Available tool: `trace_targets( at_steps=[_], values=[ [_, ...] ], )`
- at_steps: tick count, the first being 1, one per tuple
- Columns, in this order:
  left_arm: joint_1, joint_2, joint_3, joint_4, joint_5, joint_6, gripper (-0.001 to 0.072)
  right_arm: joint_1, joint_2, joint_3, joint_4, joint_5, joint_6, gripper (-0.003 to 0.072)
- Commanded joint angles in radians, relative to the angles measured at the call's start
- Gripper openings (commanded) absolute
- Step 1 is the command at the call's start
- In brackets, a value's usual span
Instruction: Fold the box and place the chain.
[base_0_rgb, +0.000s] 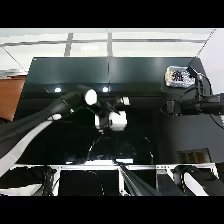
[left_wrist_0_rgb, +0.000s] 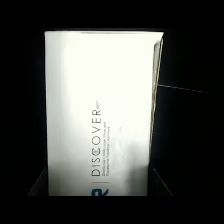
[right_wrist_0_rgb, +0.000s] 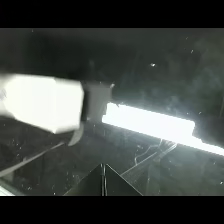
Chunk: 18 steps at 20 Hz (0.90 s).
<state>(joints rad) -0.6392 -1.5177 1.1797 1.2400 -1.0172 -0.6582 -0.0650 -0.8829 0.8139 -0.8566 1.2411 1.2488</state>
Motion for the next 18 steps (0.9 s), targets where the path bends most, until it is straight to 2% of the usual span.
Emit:
trace_targets(
  at_steps=[1,3,5,7,9,11,14,16,18],
  values=[
    [0.179,-0.002,0.085,0.161,-0.01,-0.15,0.0291,-0.001,0.0,0.0,-0.001,-0.043,0.001,0.0016],
    [0.361,-0.009,0.122,0.169,0.063,-0.192,0.0291,-0.001,0.0,0.0,-0.001,-0.072,0.001,0.0016],
    [0.554,-0.05,0.194,0.17,0.091,-0.277,0.0295,-0.001,0.0,0.0,0.0,-0.103,0.001,0.0016],
    [0.717,-0.134,0.319,0.169,0.082,-0.397,0.0296,0.0,0.0,0.0,0.01,-0.149,0.001,0.0016],
    [0.829,-0.251,0.496,0.169,0.018,-0.398,0.0296,0.0,0.0,0.0,0.018,-0.206,0.001,0.0016],
    [0.906,-0.367,0.669,0.151,-0.02,-0.457,0.0296,0.0,0.0,0.0,0.018,-0.252,0.001,0.0016],
    [0.957,-0.493,0.829,0.108,-0.048,-0.474,0.0296,0.0,-0.008,0.0,0.017,-0.298,0.001,0.0016],
    [0.954,-0.559,0.876,0.129,-0.051,-0.475,0.0296,0.0,-0.014,0.0,0.018,-0.329,0.001,0.0016],
    [0.95,-0.594,0.877,0.169,-0.018,-0.479,0.0296,-0.001,-0.014,0.0,0.018,-0.379,0.005,0.0017]
  ],
)
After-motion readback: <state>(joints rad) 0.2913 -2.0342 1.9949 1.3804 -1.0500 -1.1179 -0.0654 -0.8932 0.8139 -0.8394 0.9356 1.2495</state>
